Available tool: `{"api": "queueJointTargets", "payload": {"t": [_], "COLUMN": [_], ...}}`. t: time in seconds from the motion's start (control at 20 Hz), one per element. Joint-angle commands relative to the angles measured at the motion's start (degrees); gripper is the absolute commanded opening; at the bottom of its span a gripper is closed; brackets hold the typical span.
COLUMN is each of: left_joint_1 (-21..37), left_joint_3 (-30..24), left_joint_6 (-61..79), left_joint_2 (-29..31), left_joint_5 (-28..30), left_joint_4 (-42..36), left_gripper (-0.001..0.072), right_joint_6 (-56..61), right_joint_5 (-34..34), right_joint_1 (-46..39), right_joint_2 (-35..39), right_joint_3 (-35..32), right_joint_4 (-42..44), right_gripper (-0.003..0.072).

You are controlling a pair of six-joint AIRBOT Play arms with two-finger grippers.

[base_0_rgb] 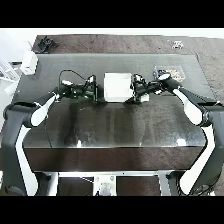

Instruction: Fold the box and place the chain.

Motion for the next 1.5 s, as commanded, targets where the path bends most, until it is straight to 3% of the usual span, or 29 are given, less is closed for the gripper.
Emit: {"api": "queueJointTargets", "payload": {"t": [0.0,1.1,1.15,1.2,1.45], "left_joint_1": [-0.35,-1.79,-1.79,-1.79,-1.79], "left_joint_3": [0.81,0.96,0.96,0.96,0.96], "left_joint_6": [0.39,0.42,0.39,0.39,0.39], "left_joint_2": [0.02,0.02,0.02,0.02,0.02], "left_joint_5": [0.33,3.72,3.74,3.74,3.76], "left_joint_4": [-0.31,1.51,1.51,1.51,1.46], "left_gripper": [0.0719,0.069,0.0639,0.0499,0.0477], "right_joint_6": [0.0,0.0,0.0,0.0,0.0], "right_joint_5": [0.09,0.09,0.09,0.09,0.09], "right_joint_1": [0.04,0.07,0.07,0.07,0.07], "right_joint_2": [0.02,0.02,0.02,0.02,0.02], "right_joint_3": [-0.02,-0.02,-0.02,-0.02,-0.02], "right_joint_4": [-0.02,-0.02,-0.02,-0.02,-0.02], "right_gripper": [0.063,0.063,0.063,0.063,0.063]}}
